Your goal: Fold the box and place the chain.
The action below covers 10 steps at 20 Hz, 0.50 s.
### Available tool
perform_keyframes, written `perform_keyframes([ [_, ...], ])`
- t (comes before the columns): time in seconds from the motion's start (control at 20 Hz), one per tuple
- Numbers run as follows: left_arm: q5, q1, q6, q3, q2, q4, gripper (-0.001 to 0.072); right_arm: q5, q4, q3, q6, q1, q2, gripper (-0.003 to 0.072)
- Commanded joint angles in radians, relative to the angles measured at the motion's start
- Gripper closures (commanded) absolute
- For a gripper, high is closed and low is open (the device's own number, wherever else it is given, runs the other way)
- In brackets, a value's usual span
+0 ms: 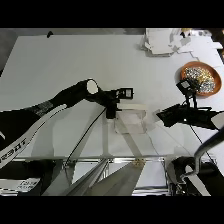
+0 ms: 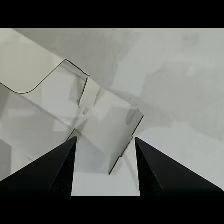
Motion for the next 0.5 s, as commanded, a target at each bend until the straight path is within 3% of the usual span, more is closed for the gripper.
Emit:
perform_keyframes([
  [0.0, 0.005, -0.001, 0.000, 0.001, 0.003, 0.004, 0.0704, 0.000, 0.000, 0.001, 0.000, 0.001, 0.000, 0.0276],
  [0.45, 0.004, -0.011, 0.000, 0.001, -0.022, -0.017, 0.0707, 0.001, -0.003, 0.001, 0.000, 0.001, 0.000, 0.0276],
])
